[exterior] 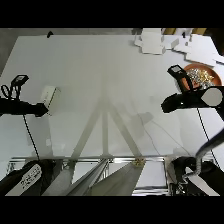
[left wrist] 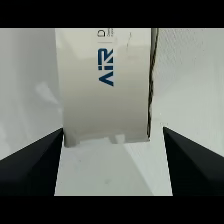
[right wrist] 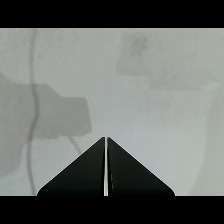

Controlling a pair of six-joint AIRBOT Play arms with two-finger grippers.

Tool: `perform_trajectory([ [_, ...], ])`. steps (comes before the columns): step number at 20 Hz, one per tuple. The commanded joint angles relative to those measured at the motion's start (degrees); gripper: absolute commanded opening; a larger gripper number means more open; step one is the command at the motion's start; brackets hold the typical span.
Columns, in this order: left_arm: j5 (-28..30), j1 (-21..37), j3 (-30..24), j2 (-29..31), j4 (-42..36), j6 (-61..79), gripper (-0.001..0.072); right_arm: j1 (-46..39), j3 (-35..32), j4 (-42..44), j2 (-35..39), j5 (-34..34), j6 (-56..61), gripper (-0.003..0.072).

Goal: Fold the box and place the chain.

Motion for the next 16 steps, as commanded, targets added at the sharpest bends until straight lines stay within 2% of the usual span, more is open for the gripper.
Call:
perform_trajectory([
  [1,-1.18,0.07,0.02,0.02,1.16,-0.13,0.0701,-0.02,0.02,0.00,-0.02,-0.07,-0.02,0.0016],
  [16,-1.14,0.04,0.02,0.02,0.66,-0.13,0.0701,-0.02,0.02,0.02,-0.02,-0.20,-0.02,0.0016],
])
